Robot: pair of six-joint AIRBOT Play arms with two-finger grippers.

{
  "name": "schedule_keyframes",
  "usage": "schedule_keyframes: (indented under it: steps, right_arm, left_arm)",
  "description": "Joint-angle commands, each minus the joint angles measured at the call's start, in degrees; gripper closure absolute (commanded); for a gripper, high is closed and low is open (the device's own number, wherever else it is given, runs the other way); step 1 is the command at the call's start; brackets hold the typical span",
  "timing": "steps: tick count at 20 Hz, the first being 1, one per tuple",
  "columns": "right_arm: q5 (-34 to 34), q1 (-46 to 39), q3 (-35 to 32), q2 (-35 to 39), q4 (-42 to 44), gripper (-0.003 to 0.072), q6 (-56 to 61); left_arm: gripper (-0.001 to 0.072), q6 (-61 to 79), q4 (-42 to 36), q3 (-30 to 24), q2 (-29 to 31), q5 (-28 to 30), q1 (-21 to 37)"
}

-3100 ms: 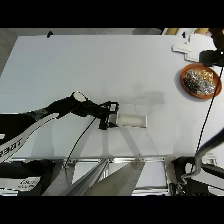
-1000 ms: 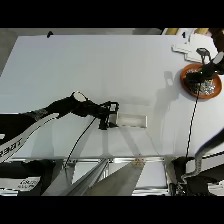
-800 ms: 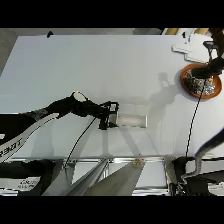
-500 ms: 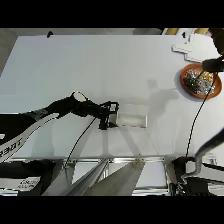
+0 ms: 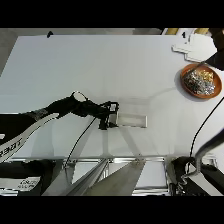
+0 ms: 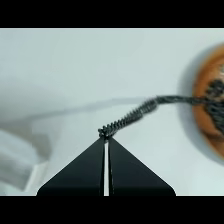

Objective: Fold the box and place the chain.

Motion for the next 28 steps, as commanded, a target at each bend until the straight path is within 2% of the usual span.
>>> schedule_keyframes:
  steps: [1,8,11,13,17,20,28]
  right_arm:
    - [2.7,10.1,-2.1,6.7,1.6,0.0672,3.5]
    - [1.4,27.5,-13.5,16.8,-1.5,0.0672,12.0]
    - [-6.1,35.7,-21.8,18.9,-1.4,0.0672,13.8]
    - [-14.0,41.8,-28.0,18.5,-1.8,0.0672,13.8]
    - [-25.4,49.9,-37.5,14.4,-4.4,0.0672,13.8]
    - [-33.2,50.2,-40.5,10.2,-6.0,0.0671,14.1]
    - [-35.9,50.2,-40.6,-4.0,-11.8,0.0668,20.8]
  left_arm:
    - [0.0503,0.0,0.0,0.0,0.0,0.0,0.0]
    - [0.0503,0.0,0.0,0.0,0.0,0.0,0.0]
    - [0.0503,0.0,0.0,0.0,0.0,0.0,0.0]
    - [0.0503,0.0,0.0,0.0,0.0,0.0,0.0]
    - [0.0503,0.0,0.0,0.0,0.0,0.0,0.0]
    - [0.0503,0.0,0.0,0.0,0.0,0.0,0.0]
    - [0.0503,0.0,0.0,0.0,0.0,0.0,0.0]
